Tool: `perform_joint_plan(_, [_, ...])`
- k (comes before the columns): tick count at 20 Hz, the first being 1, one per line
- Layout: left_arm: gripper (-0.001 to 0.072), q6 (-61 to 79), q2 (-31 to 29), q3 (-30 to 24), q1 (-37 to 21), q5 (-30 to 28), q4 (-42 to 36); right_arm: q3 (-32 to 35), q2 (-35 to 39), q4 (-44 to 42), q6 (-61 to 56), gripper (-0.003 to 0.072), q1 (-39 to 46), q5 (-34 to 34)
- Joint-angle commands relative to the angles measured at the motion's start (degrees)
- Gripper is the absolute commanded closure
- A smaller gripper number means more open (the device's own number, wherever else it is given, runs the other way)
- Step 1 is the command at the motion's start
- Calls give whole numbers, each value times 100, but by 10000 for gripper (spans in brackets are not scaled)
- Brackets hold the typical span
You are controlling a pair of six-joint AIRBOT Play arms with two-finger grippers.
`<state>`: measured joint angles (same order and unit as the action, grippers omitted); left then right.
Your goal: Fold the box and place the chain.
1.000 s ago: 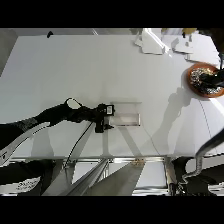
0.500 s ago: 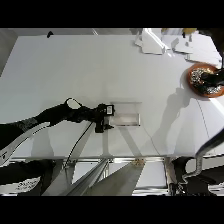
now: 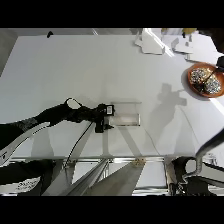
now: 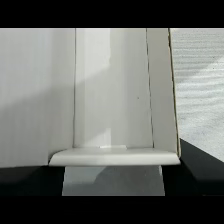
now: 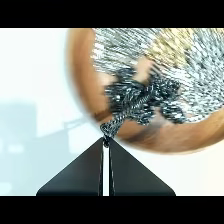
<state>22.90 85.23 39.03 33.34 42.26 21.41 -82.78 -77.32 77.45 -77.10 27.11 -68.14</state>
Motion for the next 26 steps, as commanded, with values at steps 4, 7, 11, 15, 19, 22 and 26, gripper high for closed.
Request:
perform_joint_plan(4, [501,2,-2,0,-4,-2,2,-2,1792,-1388,278,669,-4,-883])
perform_joint_plan(7, [501,2,-2,0,-4,-2,2,-2,2461,-1991,415,669,-4,-1233])
perform_joint_plan(11, [501,2,-2,0,-4,-2,2,-2,3053,-2288,518,669,-706,-1543])
perform_joint_plan(15, [501,2,-2,0,-4,-2,2,13,3316,-2284,496,669,-2157,-1912])
perform_joint_plan(19, [501,2,-2,0,-4,0,2,238,3453,-2284,184,669,-3486,-1875])
perform_joint_plan(22, [501,2,-2,0,-4,-2,2,730,3517,-2120,-87,670,-4485,-1209])
perform_joint_plan(26, [501,2,-2,0,-4,0,2,1696,3515,-1294,-511,670,-5709,-195])
